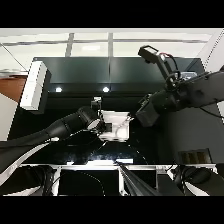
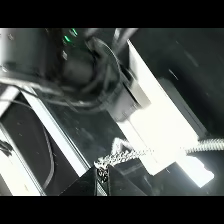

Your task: Fold the box and place the chain.

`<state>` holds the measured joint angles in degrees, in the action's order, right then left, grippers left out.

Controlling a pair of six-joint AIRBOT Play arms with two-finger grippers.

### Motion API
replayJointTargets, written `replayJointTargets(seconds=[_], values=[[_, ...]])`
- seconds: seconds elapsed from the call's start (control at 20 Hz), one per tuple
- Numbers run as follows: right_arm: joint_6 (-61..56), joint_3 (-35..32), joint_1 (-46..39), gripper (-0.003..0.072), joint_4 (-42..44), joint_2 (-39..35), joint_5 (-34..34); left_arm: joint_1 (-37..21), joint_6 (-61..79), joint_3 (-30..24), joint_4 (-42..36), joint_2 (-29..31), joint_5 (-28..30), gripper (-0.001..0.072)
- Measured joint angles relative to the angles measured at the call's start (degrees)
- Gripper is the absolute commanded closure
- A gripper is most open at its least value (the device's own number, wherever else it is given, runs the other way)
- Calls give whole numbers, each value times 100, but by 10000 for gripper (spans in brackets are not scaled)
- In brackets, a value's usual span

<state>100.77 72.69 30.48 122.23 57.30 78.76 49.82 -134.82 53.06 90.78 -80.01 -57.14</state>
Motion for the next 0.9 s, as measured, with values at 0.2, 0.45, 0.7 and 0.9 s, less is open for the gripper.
replayJointTargets(seconds=[0.2,0.45,0.7,0.9], values=[[24,-114,87,661,79,105,-232,0,0,0,0,0,-2,677],[-2,-393,109,659,52,162,-297,0,0,0,0,0,-4,677],[-114,-835,116,660,44,184,-551,0,-15,11,-26,-2,-11,678],[-138,-979,116,660,76,201,-850,37,-168,13,-85,-2,-7,679]])
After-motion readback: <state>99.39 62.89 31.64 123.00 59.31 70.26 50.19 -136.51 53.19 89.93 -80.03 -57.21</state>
